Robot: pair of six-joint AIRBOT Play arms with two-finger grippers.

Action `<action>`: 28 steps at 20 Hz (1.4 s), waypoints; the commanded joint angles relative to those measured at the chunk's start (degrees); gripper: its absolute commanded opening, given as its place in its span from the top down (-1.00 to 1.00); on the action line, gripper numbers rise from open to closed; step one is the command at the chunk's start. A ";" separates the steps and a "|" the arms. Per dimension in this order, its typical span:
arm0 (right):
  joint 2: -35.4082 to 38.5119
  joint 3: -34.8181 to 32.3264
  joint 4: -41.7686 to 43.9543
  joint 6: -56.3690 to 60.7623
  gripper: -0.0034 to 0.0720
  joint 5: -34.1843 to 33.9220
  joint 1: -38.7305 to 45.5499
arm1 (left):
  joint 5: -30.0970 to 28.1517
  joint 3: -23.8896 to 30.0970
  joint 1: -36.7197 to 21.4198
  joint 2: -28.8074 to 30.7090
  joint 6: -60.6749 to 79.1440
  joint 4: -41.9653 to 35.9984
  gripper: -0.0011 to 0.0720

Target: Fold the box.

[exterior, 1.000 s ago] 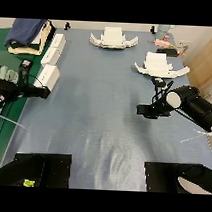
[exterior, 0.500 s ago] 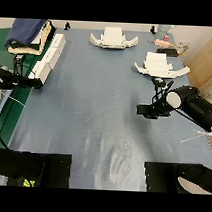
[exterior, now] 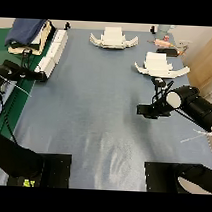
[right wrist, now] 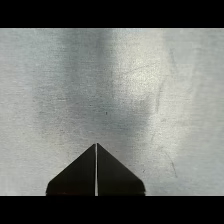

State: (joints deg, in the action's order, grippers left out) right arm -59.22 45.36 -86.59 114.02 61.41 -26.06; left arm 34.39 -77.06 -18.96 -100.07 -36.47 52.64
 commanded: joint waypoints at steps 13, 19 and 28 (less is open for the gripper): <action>-0.04 0.04 0.02 0.00 0.86 0.02 0.04 | -2.40 -4.02 1.81 -3.52 -0.44 -0.11 -0.14; -0.04 0.04 0.02 0.00 0.86 0.02 0.02 | -2.58 -4.02 1.79 -3.54 -0.42 -0.07 -0.57; -0.02 0.04 0.02 0.00 0.86 0.02 0.02 | -2.84 -4.02 1.73 -3.50 -0.46 0.24 -0.95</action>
